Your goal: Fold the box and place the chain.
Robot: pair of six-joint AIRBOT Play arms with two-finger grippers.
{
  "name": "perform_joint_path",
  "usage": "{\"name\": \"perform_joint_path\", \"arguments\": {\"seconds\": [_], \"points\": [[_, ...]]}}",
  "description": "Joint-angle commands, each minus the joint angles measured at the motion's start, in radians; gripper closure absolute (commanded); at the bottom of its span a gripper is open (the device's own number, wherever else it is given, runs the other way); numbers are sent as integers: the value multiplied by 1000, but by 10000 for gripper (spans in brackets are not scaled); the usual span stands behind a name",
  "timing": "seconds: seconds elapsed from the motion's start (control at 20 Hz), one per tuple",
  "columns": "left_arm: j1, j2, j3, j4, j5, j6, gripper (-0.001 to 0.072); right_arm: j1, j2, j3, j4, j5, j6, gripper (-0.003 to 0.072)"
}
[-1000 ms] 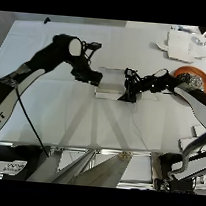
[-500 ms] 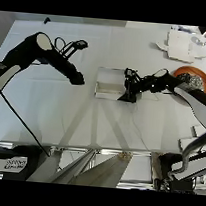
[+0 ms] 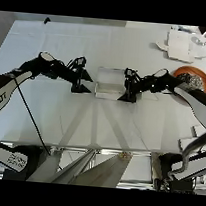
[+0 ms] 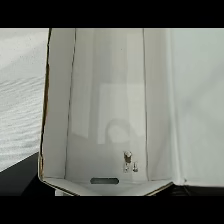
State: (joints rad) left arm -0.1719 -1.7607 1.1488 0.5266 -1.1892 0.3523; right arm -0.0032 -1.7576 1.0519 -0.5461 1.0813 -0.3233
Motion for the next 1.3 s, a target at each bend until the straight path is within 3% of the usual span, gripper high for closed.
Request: {"name": "perform_joint_path", "arguments": {"seconds": [0.0, 0.3, 1.25], "points": [[-18, -51, -4, -93, 13, 187, 34, 0, 1, 1, 0, 0, 0, 116], [-24, -52, -4, -110, 34, 188, 13, 0, 1, 1, 0, 0, 0, 116], [-23, -51, -4, -57, -56, 253, 14, 0, 1, 1, 0, 0, 0, 116]]}}
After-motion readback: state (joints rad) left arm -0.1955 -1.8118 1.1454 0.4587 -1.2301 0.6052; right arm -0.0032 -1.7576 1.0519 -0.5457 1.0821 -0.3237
